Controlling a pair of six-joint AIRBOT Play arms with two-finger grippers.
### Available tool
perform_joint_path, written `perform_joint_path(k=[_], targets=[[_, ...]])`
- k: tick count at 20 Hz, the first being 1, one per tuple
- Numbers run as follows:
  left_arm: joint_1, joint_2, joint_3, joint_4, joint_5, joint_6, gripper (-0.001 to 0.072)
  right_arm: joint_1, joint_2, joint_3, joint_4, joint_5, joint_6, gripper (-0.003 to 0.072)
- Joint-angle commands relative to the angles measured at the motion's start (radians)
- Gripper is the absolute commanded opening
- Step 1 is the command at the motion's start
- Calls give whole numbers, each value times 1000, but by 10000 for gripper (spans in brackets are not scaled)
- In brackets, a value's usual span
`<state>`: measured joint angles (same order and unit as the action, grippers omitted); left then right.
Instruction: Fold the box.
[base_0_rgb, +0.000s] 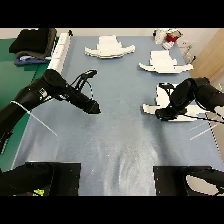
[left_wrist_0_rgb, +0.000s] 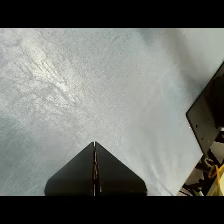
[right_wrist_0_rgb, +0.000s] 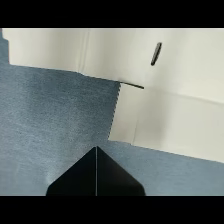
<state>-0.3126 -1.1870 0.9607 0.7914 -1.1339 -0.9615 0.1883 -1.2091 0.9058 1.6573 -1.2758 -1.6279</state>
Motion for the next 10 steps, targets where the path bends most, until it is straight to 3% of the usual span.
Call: perform_joint_path(k=[1, 10], targets=[[1, 0, 1, 0, 0, 0, 12, 0, -1, 1, 0, 0, 0, 1], [1, 0, 1, 0, 0, 0, 12, 0, -1, 1, 1, 31, 0, 2]])
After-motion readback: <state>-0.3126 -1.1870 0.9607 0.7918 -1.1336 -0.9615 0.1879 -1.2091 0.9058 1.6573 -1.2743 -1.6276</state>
